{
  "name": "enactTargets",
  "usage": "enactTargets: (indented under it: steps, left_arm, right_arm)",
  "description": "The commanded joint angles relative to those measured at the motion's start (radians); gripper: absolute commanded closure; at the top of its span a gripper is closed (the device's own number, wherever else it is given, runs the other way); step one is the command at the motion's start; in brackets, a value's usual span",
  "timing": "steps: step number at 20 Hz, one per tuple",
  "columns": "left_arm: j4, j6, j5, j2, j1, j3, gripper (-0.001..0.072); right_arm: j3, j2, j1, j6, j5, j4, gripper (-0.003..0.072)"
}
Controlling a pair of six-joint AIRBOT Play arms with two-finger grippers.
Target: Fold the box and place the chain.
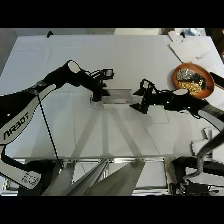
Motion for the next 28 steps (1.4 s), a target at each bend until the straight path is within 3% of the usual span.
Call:
enactTargets:
  steps: [1,7,13,17,28]
  left_arm:
    - [0.000,0.001,0.000,-0.001,-0.001,0.000,0.0695]
    - [0.000,0.001,0.000,-0.001,-0.001,0.000,0.0695]
    - [0.000,0.001,0.000,-0.001,0.000,0.000,0.0695]
    - [0.000,0.001,0.000,-0.001,0.000,0.000,0.0695]
    - [0.000,0.001,0.000,-0.001,0.000,0.000,0.0695]
  right_arm:
    - [0.039,-0.027,0.000,0.003,0.029,-0.032,-0.0002]
    - [0.145,-0.105,0.000,0.019,0.112,-0.074,-0.0002]
    - [0.172,-0.193,-0.001,0.027,0.190,-0.087,-0.0002]
    - [0.283,-0.270,0.000,0.133,0.311,-0.231,-0.0002]
    - [0.313,-0.292,0.031,0.142,0.255,-0.187,-0.0002]
